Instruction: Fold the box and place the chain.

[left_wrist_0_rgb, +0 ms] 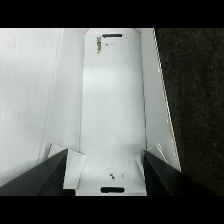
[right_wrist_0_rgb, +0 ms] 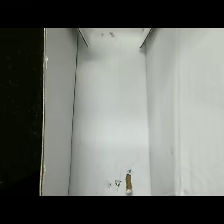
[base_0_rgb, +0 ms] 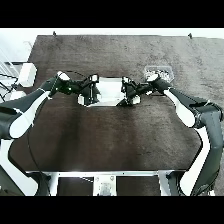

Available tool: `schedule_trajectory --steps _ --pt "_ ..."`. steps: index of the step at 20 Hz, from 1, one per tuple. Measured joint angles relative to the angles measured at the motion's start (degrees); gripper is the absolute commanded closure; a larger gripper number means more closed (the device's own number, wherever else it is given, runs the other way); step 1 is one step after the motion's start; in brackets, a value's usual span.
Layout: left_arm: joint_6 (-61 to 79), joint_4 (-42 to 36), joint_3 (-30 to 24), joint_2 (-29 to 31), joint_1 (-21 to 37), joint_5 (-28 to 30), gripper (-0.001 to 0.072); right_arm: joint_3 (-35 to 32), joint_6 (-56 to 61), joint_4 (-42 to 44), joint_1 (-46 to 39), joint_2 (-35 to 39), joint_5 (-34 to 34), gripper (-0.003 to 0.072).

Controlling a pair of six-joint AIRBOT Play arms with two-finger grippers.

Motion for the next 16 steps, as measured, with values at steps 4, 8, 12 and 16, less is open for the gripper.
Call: schedule_trajectory --steps 4,8,12,16 --pt "-0.1 0.0 0.0 0.0 0.0 0.3 0.0157 0.0 0.0 0.0 0.0 0.0 0.0 0.0211" --pt "-0.7 0.0 0.0 0.0 0.3 0.8 0.0364 0.0 0.1 0.0 0.0 0.0 0.0 0.0211" --pt "-2.8 0.2 0.0 0.1 2.1 -1.2 0.0685 0.0 0.1 0.0 0.0 0.0 0.0 0.0211" --pt "-4.3 0.2 0.0 1.0 4.9 -5.9 0.0692 0.0 0.1 0.0 0.0 0.0 0.1 0.0211"
